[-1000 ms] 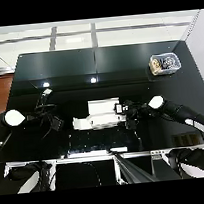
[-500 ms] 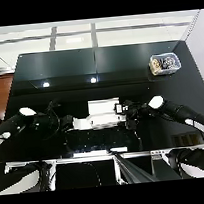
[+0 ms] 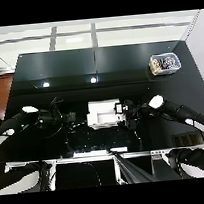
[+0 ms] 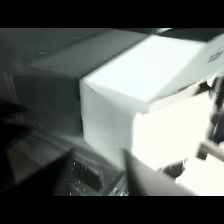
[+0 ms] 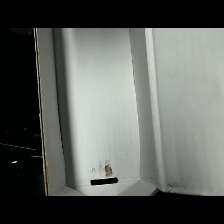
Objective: Fold the box and place the chain.
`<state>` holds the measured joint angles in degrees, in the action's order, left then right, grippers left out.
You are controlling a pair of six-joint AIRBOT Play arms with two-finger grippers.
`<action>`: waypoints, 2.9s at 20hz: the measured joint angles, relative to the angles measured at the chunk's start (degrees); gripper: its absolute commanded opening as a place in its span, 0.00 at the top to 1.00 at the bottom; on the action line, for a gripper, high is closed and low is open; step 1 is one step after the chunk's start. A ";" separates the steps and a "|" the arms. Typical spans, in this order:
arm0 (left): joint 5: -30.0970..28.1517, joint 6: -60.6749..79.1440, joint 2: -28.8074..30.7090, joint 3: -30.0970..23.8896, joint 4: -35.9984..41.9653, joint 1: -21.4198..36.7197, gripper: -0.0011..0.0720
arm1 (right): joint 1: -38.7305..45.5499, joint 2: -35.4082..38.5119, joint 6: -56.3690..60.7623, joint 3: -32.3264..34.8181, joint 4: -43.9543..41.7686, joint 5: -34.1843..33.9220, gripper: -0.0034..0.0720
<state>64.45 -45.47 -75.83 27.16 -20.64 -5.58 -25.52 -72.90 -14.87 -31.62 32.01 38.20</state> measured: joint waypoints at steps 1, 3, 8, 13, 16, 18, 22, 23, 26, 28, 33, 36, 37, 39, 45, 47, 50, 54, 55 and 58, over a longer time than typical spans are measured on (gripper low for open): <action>0.63 0.52 -0.02 0.24 0.83 0.04 0.38 | 0.00 0.00 0.00 0.00 0.02 0.00 0.81; 1.18 1.20 -0.04 0.50 1.11 0.09 0.25 | 0.02 0.00 0.02 0.00 0.00 0.00 0.81; 1.79 1.84 -0.07 1.79 0.96 -1.27 0.25 | 0.00 0.00 0.04 0.00 0.00 0.00 0.81; -0.15 -6.49 -0.04 7.45 -5.81 -7.96 0.33 | 0.00 0.00 0.04 0.00 0.00 0.02 0.81; -2.40 -13.33 0.00 11.21 -10.27 -12.20 0.33 | 0.02 0.00 0.04 0.00 0.00 0.02 0.81; -3.21 -17.05 0.00 13.20 -12.70 -14.12 0.33 | 0.02 0.00 0.09 0.00 0.00 0.02 0.81; -4.35 -25.27 0.00 16.35 -19.08 -17.03 0.33 | 0.00 0.00 0.07 0.00 0.00 0.02 0.81; -4.98 -27.10 0.00 16.76 -20.37 -17.81 0.33 | 0.02 0.00 0.07 0.00 0.00 0.02 0.81; -6.88 -31.91 0.00 17.49 -23.28 -20.41 0.33 | 0.00 0.00 0.07 0.02 0.00 0.04 0.81; -8.37 -35.85 0.00 17.70 -25.75 -22.36 0.33 | 0.02 0.00 0.04 0.00 0.02 0.04 0.81; -11.26 -48.17 0.00 18.36 -35.28 -26.93 0.33 | 0.02 0.00 0.04 0.00 0.02 0.04 0.81; -11.37 -55.76 -0.04 19.56 -42.05 -29.27 0.33 | 0.02 0.00 0.04 0.00 0.02 0.04 0.81; -11.34 -57.90 -0.07 20.13 -43.95 -29.97 0.33 | 0.00 0.00 0.04 0.00 0.02 0.04 0.81; -10.69 -62.90 -0.42 21.59 -47.80 -31.54 0.33 | 0.00 0.00 0.04 0.00 0.02 0.04 0.81; -6.16 -77.53 -3.65 27.39 -59.14 -37.68 0.50 | 0.00 0.00 0.04 0.00 0.02 0.04 0.81; -5.03 -80.70 -4.68 28.46 -61.24 -38.97 0.54 | 0.02 0.00 0.04 0.00 0.02 0.02 0.81; -3.54 -84.02 -5.84 29.31 -63.36 -40.00 0.54 | 0.02 0.00 0.04 0.00 0.02 0.04 0.81; -1.97 -86.90 -6.75 29.94 -65.11 -40.65 0.54 | 0.02 0.00 0.02 0.00 0.02 0.02 0.81; -1.84 -87.36 -6.95 30.21 -65.42 -40.79 0.54 | 0.02 0.00 0.04 0.02 0.00 0.02 0.81; -1.16 -88.24 -8.00 31.50 -66.10 -41.16 0.54 | 0.00 0.00 0.04 0.00 0.00 0.02 0.81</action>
<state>63.29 -133.71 -83.83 58.65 -86.74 -46.74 -25.52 -72.90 -14.83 -31.62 32.01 38.22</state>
